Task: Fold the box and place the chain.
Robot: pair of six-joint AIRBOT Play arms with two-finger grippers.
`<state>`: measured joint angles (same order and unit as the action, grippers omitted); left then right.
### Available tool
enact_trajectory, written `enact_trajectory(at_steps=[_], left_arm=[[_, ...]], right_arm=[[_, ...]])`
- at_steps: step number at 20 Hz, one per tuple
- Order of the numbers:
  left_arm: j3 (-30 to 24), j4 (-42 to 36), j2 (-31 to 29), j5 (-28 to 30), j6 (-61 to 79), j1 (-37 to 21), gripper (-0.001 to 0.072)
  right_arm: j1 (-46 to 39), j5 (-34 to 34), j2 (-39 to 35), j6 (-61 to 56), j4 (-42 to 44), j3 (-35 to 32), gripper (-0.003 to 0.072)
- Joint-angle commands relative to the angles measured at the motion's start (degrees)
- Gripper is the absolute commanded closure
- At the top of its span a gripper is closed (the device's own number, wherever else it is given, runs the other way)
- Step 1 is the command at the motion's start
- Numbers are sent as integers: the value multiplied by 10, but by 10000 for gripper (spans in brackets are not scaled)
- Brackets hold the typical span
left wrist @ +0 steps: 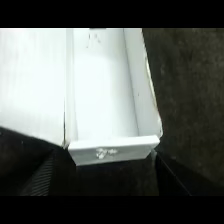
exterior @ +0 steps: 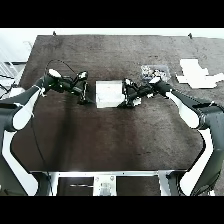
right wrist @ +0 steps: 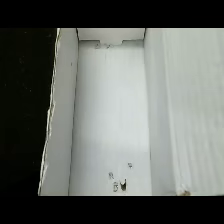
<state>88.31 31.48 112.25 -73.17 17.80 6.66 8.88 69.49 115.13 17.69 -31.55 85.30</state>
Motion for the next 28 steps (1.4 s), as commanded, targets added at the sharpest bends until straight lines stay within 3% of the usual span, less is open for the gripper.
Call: enact_trajectory(at_steps=[1, 3, 18, 28], left_arm=[[3, -15, 5, -8, 22, 0, 18], [3, -15, 5, -9, 22, 0, -11], [-2, -5, 24, -3, 22, 16, -11], [0, -13, 38, 53, 22, 44, -10]], right_arm=[[0, 0, 0, 0, 0, 0, 99], [0, 0, 0, 0, 0, 0, 99], [0, 0, 0, 0, 0, 0, 99], [0, 0, 0, 0, 0, 0, 99]])
